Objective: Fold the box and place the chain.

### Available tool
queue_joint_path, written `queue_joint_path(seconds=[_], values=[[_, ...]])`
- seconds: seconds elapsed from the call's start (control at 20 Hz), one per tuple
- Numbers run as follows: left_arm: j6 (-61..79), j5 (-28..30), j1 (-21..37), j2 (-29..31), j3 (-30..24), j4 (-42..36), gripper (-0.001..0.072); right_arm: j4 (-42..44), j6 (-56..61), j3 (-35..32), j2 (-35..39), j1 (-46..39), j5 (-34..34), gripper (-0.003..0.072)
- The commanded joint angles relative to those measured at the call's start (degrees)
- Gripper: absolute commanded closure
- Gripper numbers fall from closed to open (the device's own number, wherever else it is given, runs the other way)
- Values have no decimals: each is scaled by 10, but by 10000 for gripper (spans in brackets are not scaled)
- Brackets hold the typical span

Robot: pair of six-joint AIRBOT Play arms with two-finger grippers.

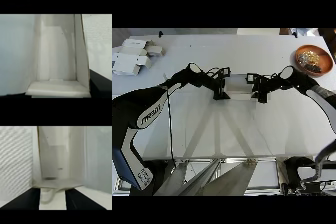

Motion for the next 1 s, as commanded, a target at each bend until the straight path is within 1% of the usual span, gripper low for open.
queue_joint_path(seconds=[0.0,0.1,0.2,0.35,0.45,0.55,0.6,0.75,0.8,0.85,0.95], values=[[-3,4,0,0,0,0,332,-16,10,0,2,0,3,338],[-3,4,0,0,0,0,332,-28,10,0,3,0,5,324],[-3,4,0,0,0,0,332,-25,11,0,3,1,6,325],[-3,4,0,0,0,0,332,1,11,0,3,2,40,332],[-3,4,0,0,0,-1,332,0,11,0,3,2,67,402],[-3,4,0,0,0,0,332,0,11,0,3,2,78,403],[-3,4,0,0,0,-1,332,1,10,0,3,2,76,422],[-3,4,0,0,0,0,332,22,9,0,3,3,75,433],[-3,4,0,0,0,0,332,29,9,0,3,2,71,464],[-3,4,0,0,0,0,332,30,9,0,3,2,64,516],[-3,4,0,0,0,0,332,30,9,0,3,2,42,517]])
